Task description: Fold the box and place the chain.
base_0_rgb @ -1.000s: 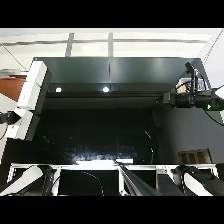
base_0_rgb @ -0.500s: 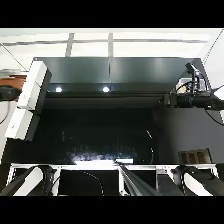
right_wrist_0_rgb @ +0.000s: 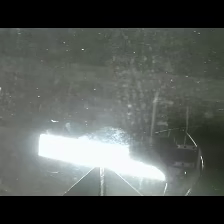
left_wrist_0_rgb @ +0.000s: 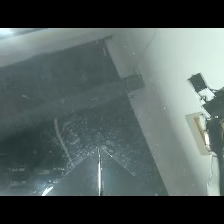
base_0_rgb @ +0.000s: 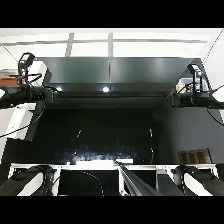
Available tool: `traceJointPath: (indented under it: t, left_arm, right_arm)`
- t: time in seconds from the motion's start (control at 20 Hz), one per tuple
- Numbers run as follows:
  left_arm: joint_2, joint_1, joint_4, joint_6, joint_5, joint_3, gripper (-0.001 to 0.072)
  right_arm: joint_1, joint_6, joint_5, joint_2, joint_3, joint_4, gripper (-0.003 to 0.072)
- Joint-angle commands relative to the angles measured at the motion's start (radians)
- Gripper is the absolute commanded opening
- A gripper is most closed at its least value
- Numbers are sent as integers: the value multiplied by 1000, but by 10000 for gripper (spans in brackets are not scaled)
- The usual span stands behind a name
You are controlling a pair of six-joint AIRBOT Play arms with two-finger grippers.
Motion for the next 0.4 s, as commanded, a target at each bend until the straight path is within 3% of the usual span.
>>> traceJointPath:
  t: [0.0,0.35]
  left_arm:
    - [0,-28,9,-19,19,-8,30]
    - [-1,-28,-6,-19,-18,-8,30]
  right_arm:
    - [0,3,-7,0,0,-14,35]
    - [0,3,-7,0,0,-14,35]
